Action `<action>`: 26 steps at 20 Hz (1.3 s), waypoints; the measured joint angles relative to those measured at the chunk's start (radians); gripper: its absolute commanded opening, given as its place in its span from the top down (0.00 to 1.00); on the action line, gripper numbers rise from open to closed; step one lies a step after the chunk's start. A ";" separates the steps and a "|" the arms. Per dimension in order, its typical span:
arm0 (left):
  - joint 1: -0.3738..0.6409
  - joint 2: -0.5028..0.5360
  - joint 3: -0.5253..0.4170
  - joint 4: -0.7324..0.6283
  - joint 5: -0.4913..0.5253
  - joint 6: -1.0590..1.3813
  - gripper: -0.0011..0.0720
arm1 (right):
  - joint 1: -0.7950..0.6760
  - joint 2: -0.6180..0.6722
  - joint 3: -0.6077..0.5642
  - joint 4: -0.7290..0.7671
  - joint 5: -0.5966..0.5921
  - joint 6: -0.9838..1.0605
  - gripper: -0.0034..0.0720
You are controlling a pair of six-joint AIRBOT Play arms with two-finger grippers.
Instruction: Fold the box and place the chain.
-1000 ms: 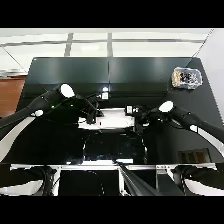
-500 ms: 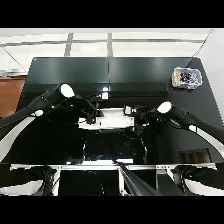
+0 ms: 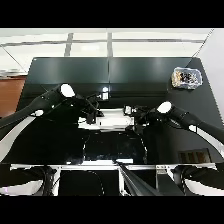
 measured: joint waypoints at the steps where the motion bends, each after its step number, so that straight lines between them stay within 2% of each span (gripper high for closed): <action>1: 0.001 0.000 0.008 0.010 -0.011 -0.002 0.43 | 0.000 0.000 0.000 0.000 0.000 0.000 0.34; 2: 0.003 0.004 0.019 0.005 -0.014 -0.008 0.28 | 0.000 0.000 0.000 -0.001 0.000 0.000 0.34; 3: 0.004 0.010 0.032 0.002 -0.019 -0.021 0.18 | 0.000 0.000 0.000 -0.001 0.000 0.000 0.34; 6: 0.022 0.062 0.060 0.022 -0.042 -0.077 0.19 | 0.000 0.000 0.000 -0.001 0.000 0.000 0.34; 7: 0.031 0.088 0.064 0.045 -0.045 -0.106 0.24 | 0.000 0.000 0.000 -0.001 0.000 0.000 0.34; 8: 0.043 0.121 0.068 0.077 -0.050 -0.153 0.54 | 0.000 0.000 0.000 -0.001 0.000 0.000 0.34; 9: 0.055 0.152 0.070 0.118 -0.057 -0.214 0.89 | 0.000 0.000 0.000 -0.001 0.000 0.000 0.34; 10: 0.071 0.186 0.072 0.172 -0.066 -0.292 0.95 | 0.000 0.000 0.000 -0.002 0.000 0.000 0.34; 12: 0.105 0.240 0.072 0.250 -0.129 -0.455 0.95 | 0.000 0.000 0.000 -0.003 0.000 0.000 0.35; 14: 0.121 0.269 0.045 0.249 -0.219 -0.621 0.95 | 0.000 0.000 0.000 -0.002 0.000 0.000 0.63; 17: 0.083 0.290 -0.053 0.135 -0.310 -0.723 0.95 | 0.000 0.000 0.000 -0.002 0.000 0.000 0.64; 20: 0.028 0.298 -0.160 -0.071 -0.219 -0.669 0.95 | 0.000 0.000 0.000 -0.002 0.000 0.000 0.64; 23: 0.007 0.301 -0.213 -0.267 -0.015 -0.558 0.95 | 0.000 0.000 0.000 -0.002 0.000 0.000 0.64; 26: 0.000 0.295 -0.231 -0.304 0.191 -0.492 0.95 | 0.000 0.000 0.000 -0.002 0.000 0.000 0.64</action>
